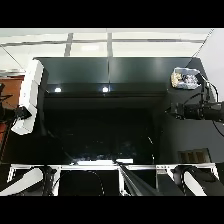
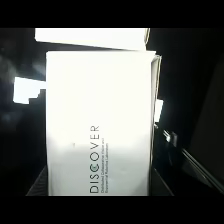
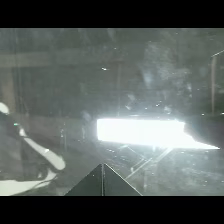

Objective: Fold the box and place the chain.

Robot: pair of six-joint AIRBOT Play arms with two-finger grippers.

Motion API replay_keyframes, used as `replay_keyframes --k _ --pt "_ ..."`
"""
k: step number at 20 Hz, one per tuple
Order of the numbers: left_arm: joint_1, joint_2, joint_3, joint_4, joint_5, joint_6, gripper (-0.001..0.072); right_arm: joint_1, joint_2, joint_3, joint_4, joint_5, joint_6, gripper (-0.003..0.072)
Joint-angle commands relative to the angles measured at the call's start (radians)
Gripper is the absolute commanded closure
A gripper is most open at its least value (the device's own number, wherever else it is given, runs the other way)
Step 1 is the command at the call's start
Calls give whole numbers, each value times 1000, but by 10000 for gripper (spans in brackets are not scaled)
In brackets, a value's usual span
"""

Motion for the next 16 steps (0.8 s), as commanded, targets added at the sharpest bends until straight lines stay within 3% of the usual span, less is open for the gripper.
replay_keyframes --k 1,6,7,8,11,14,15,16 --pt "-26 -62 39 6 99 28 413 3 1 0 16 -2 32 673" --pt "-26 -119 109 36 100 28 412 3 0 0 16 1 63 673" --pt "-26 -118 117 45 100 28 326 5 1 0 16 3 63 672" --pt "-26 -116 126 57 101 27 -11 5 1 0 16 3 63 673" --pt "-38 -93 159 43 61 -12 -2 5 1 0 16 6 63 673" --pt "-101 -44 183 35 -91 -136 3 10 0 0 16 -17 61 672" --pt "-126 -24 183 35 -121 -177 42 27 0 0 15 -48 61 673" --pt "-152 0 183 34 -146 -227 166 55 0 0 15 -89 56 673"
